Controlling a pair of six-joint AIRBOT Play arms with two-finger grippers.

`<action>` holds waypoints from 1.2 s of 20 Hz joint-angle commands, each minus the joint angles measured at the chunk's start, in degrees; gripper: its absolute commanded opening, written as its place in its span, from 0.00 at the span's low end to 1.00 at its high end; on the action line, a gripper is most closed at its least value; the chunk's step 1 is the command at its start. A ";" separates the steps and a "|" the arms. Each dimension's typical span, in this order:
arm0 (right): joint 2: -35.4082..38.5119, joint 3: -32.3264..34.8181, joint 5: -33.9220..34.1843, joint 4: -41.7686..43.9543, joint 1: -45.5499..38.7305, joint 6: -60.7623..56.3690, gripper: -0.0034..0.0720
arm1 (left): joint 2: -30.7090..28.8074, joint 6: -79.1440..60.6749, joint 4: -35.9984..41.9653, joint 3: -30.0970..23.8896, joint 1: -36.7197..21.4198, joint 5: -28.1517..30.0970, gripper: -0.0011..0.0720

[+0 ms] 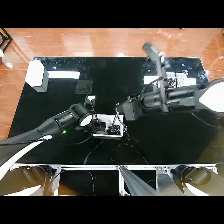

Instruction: Fold the box and place the chain.

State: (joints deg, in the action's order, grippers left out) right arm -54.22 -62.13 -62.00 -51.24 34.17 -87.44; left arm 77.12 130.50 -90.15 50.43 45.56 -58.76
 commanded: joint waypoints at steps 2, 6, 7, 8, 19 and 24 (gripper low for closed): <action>-2.38 7.30 3.69 0.04 0.13 -0.39 0.07 | 0.04 0.00 -0.07 -0.02 0.00 0.24 0.05; -5.77 9.79 5.40 0.39 0.90 -0.15 0.07 | 0.04 0.00 -0.09 -0.02 0.00 0.28 0.05; -6.43 9.79 6.27 0.42 1.36 -0.15 0.07 | 0.09 0.00 -0.24 -0.02 0.00 0.31 0.05; -7.02 9.79 7.06 0.66 1.88 -0.15 0.07 | 0.15 0.00 -0.31 -0.02 0.00 0.26 0.05; -2.01 10.64 -8.02 -13.09 -6.93 12.22 0.94 | 0.44 0.00 -0.28 -0.02 0.00 0.11 0.05; -0.39 22.88 -0.39 -17.16 -6.47 28.50 0.94 | 0.44 0.00 -0.28 -0.02 0.00 -0.22 0.05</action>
State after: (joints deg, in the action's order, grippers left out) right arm -55.51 -45.12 -66.43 -64.97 27.92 -68.66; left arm 77.54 130.50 -90.43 50.46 45.56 -58.70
